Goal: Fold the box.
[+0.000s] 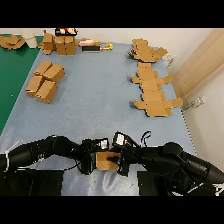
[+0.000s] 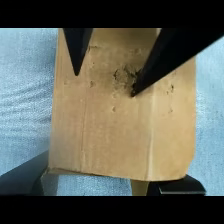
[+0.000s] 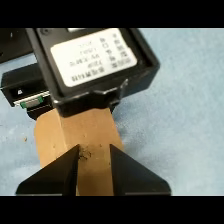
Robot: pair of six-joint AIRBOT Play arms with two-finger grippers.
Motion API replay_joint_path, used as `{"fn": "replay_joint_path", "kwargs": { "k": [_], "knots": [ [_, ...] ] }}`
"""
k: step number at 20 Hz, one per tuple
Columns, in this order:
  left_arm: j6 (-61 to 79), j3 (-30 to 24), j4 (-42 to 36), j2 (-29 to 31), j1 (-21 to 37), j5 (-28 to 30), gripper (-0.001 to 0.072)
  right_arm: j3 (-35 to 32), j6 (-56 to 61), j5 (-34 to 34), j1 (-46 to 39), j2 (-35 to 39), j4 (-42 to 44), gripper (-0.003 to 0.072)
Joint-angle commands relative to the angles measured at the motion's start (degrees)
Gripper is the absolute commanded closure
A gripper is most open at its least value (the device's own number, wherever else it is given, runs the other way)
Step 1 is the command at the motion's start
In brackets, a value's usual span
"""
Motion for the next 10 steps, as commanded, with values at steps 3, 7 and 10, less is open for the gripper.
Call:
{"fn": "replay_joint_path", "kwargs": {
  "k": [3,7,10],
  "knots": [
    [0.0,0.0,0.0,0.0,0.0,0.0,0.0247,-0.3,0.0,-2.6,1.0,0.5,-6.3,0.0237],
    [0.0,0.0,0.0,0.0,0.0,0.0,0.0247,-0.3,-4.4,-6.0,1.4,1.2,-9.8,0.0229],
    [0.0,0.0,0.0,0.0,0.0,0.0,0.0247,-0.3,-7.0,-5.3,3.1,2.0,-13.4,0.0228]
  ]
}}
